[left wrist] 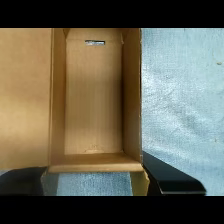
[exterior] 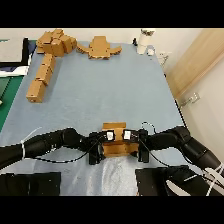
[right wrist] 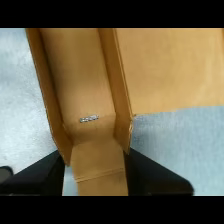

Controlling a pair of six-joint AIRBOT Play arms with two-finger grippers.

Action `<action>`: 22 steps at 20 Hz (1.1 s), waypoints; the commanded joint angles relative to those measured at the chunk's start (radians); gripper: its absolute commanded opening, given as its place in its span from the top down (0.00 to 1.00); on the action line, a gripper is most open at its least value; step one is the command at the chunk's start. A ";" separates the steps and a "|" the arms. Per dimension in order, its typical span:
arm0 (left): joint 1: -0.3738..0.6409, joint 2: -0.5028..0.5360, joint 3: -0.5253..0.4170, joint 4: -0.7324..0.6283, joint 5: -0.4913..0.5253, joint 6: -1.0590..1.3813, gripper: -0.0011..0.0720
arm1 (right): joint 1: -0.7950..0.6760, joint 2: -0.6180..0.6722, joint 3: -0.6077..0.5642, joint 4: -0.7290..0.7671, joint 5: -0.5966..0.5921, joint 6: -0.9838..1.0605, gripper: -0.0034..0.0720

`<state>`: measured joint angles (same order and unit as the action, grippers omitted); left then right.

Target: Fold the box.

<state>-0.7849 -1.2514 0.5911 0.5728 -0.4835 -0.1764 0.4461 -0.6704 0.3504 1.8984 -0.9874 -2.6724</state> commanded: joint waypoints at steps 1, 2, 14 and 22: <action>0.001 0.000 0.000 0.000 0.002 0.000 0.43 | 0.056 -0.032 -0.003 -0.071 0.075 -0.063 0.31; 0.001 0.000 0.000 0.000 0.002 0.000 0.43 | 0.062 -0.033 -0.003 -0.071 0.078 -0.071 0.45; 0.001 0.000 0.000 0.000 0.002 0.000 0.43 | 0.104 -0.026 -0.003 -0.048 0.080 -0.064 0.68; 0.001 0.000 0.000 0.000 0.002 0.000 0.43 | 0.104 0.001 -0.003 -0.046 0.021 0.126 0.65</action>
<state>-0.7849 -1.2514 0.5911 0.5724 -0.4816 -0.1761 0.5499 -0.6750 0.3485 1.8446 -0.9474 -2.6171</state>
